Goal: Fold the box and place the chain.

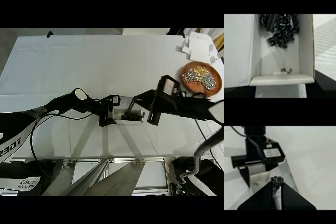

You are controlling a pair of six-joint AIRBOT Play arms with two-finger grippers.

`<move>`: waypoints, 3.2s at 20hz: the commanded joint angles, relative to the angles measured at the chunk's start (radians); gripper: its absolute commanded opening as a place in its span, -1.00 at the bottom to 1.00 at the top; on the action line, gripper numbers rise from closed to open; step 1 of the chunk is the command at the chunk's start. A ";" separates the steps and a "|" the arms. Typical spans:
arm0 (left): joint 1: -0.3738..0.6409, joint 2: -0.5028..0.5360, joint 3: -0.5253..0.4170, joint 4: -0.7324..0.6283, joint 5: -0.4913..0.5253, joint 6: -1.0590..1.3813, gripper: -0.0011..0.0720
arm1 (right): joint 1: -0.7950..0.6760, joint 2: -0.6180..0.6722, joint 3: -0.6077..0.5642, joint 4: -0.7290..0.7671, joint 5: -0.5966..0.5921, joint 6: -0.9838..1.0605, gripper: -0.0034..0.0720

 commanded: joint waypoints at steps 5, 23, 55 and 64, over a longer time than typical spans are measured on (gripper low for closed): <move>0.001 0.000 0.000 0.000 0.000 0.000 -0.23 | 0.032 -0.126 -0.072 -0.002 0.015 0.103 -0.88; 0.001 0.001 0.000 0.000 0.000 0.000 -0.23 | 0.095 -0.337 -0.078 0.126 -0.151 0.210 -0.73; 0.001 0.001 0.000 0.000 0.000 0.000 -0.23 | -0.203 -0.076 -0.243 -0.364 0.080 0.159 -0.89; 0.001 0.000 0.000 0.000 0.000 0.000 -0.23 | -0.203 -0.290 -0.243 -0.221 0.023 -0.405 -0.27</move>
